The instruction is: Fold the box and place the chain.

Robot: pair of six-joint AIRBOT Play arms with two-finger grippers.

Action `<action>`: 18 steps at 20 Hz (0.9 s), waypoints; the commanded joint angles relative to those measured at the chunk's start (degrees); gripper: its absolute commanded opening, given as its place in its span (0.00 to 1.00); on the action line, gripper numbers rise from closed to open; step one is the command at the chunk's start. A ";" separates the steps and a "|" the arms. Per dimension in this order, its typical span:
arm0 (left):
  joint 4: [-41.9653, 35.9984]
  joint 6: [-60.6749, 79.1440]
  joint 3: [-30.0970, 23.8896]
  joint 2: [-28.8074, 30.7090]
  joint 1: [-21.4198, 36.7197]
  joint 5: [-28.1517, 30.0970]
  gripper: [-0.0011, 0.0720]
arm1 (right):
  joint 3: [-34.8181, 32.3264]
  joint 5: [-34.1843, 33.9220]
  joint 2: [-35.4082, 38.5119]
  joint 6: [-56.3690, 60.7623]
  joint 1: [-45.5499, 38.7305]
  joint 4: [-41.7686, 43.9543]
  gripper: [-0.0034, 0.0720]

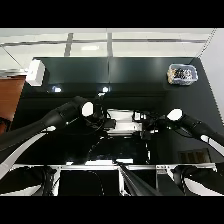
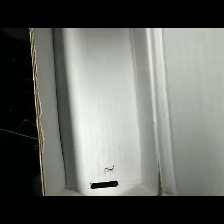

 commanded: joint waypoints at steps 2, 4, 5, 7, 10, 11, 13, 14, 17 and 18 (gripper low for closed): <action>3.78 -7.06 1.60 -1.38 -1.42 -0.24 0.39 | 0.00 0.04 -0.04 0.00 0.00 0.00 0.23; 6.58 -9.53 4.94 -3.76 -2.69 -3.26 0.39 | 0.00 0.04 -0.04 0.00 -0.02 0.00 0.23; 8.72 -10.64 7.19 -5.35 -3.56 -5.51 0.39 | 0.00 0.02 -0.04 0.00 0.00 -0.02 0.23; 11.78 -14.40 10.69 -8.02 -4.90 -9.14 0.39 | 0.00 0.04 -0.04 0.02 0.00 0.00 0.23; 12.02 -16.76 12.81 -9.75 -5.64 -11.78 0.39 | 0.00 0.04 -0.04 0.00 0.00 -0.02 0.23; 12.33 -18.32 12.81 -9.81 -5.64 -11.76 0.39 | 0.00 0.04 -0.04 0.00 0.00 0.00 0.23; 14.21 -20.63 12.81 -9.88 -5.64 -12.44 0.39 | 0.00 0.04 -0.04 0.00 0.00 0.00 0.23; 14.82 -21.07 12.81 -9.88 -5.66 -12.74 0.39 | 0.00 0.04 -0.04 0.00 0.00 -0.02 0.23; 14.78 -21.16 12.81 -9.88 -5.70 -12.76 0.39 | 0.00 0.04 -0.04 0.02 -0.02 0.00 0.23; 14.93 -21.20 12.81 -9.88 -5.99 -12.74 0.39 | 0.00 0.02 -0.04 0.02 0.00 0.00 0.23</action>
